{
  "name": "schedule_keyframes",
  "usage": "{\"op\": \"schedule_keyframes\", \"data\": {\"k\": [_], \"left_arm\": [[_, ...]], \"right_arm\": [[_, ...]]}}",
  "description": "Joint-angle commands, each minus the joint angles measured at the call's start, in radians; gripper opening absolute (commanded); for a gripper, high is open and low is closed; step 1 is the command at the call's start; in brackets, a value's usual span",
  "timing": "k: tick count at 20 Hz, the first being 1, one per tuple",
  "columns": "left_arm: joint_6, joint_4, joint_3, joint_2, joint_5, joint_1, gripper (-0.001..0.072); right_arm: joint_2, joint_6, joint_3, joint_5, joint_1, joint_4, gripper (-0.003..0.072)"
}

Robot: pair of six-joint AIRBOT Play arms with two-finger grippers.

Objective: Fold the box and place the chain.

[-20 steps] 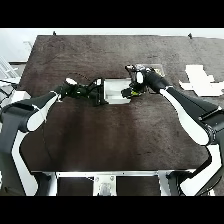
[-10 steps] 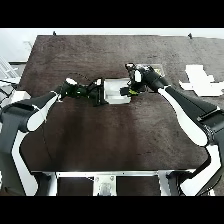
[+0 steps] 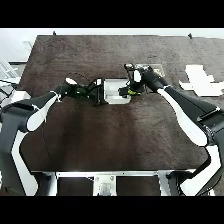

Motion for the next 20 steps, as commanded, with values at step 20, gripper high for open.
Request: {"op": "schedule_keyframes", "data": {"k": [20], "left_arm": [[0.000, -0.001, 0.000, 0.000, 0.001, 0.000, 0.0543]], "right_arm": [[0.163, -0.179, 0.016, -0.290, -0.238, -0.101, 0.0497]]}}
